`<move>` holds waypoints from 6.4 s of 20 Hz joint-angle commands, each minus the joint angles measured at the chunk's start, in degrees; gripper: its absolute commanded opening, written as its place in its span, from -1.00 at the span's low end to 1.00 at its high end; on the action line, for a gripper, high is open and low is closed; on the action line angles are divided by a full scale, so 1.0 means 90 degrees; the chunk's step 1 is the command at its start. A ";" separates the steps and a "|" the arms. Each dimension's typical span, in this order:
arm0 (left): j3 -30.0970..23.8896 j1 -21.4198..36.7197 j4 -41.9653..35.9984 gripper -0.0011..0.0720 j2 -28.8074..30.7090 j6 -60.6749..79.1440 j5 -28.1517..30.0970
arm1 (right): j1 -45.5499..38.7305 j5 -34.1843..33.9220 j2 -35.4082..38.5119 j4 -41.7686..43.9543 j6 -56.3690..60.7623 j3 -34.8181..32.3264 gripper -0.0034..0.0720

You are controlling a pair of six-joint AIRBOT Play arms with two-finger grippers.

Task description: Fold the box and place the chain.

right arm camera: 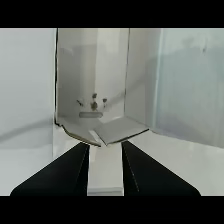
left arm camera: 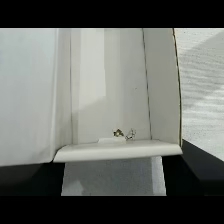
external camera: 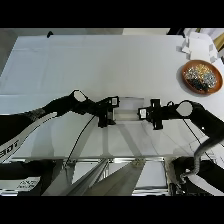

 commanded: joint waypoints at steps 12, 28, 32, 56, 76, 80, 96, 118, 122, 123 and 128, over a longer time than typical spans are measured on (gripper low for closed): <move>-0.0005 0.0000 0.0002 -0.12 0.0005 0.0002 0.0000 | 0.0442 -0.0527 -0.0265 0.0612 0.0000 -0.0002 -0.31; -0.0005 0.0000 0.0002 -0.12 0.0005 0.0002 0.0000 | 0.0423 0.0017 0.0384 0.0061 0.1027 -0.0002 -0.88; -0.0005 0.0000 0.0002 -0.12 0.0005 0.0002 0.0002 | 0.0070 0.0216 0.1209 -0.0743 0.4163 -0.0002 -0.88; -0.0005 0.0000 0.0000 -0.12 0.0005 0.0002 -0.0019 | -0.1834 0.0753 -0.0194 0.1472 0.7851 -0.0602 -0.88; -0.0005 0.0000 0.0000 -0.12 0.0005 0.0002 -0.0019 | -0.0794 0.0265 0.0342 0.1634 0.8340 -0.0403 0.01; -0.0005 0.0000 0.0000 -0.12 0.0005 0.0002 -0.0019 | -0.0221 0.0194 0.0301 0.0483 0.9576 0.0102 0.20; -0.0005 0.0000 0.0000 -0.12 0.0005 0.0002 -0.0019 | 0.1688 0.1326 -0.1404 -0.2492 1.3282 0.1775 0.32; -0.0005 0.0000 0.0000 -0.12 0.0005 0.0002 -0.0019 | 0.2137 0.1851 -0.2033 -0.3274 1.4052 0.2045 -0.58; -0.0005 0.0000 0.0000 -0.12 0.0005 0.0002 -0.0019 | 0.2135 0.1848 -0.2047 -0.3351 1.4052 0.2045 -0.58; -0.0005 0.0000 0.0000 -0.12 0.0005 0.0002 -0.0019 | 0.2135 0.1846 -0.2050 -0.3361 1.4052 0.2045 -0.61; -0.0005 0.0000 0.0000 -0.12 0.0005 0.0002 -0.0019 | 0.2137 0.1843 -0.2052 -0.3361 1.4049 0.2045 -0.88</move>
